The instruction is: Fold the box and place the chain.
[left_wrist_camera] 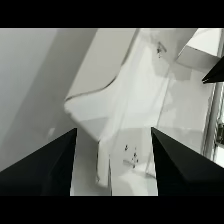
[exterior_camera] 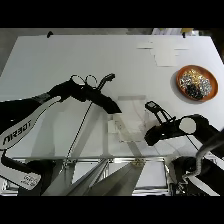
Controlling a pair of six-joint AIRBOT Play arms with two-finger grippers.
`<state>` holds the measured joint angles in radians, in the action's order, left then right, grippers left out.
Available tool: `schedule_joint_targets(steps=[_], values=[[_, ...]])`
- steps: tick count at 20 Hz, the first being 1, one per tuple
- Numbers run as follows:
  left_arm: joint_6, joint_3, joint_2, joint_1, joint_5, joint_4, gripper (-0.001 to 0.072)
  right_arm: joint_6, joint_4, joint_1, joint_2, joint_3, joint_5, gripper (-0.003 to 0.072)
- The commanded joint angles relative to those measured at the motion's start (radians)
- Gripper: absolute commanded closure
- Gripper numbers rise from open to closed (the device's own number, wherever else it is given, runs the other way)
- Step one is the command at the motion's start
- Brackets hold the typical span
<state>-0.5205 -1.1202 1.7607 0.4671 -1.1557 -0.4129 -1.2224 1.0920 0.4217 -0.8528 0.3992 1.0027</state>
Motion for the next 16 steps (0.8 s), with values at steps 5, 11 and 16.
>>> schedule_joint_targets(steps=[5,11,16], values=[[0.050,-0.029,0.063,0.034,-0.006,0.043,0.0193,0.000,0.000,0.001,0.000,-0.001,-0.003,0.0678],[0.076,-0.029,0.071,0.092,-0.012,-0.020,0.0292,0.000,0.000,0.001,0.000,-0.001,-0.004,0.0678],[0.183,-0.045,0.068,0.095,-0.018,-0.045,0.0671,0.000,0.000,0.001,0.000,-0.001,-0.004,0.0678]])
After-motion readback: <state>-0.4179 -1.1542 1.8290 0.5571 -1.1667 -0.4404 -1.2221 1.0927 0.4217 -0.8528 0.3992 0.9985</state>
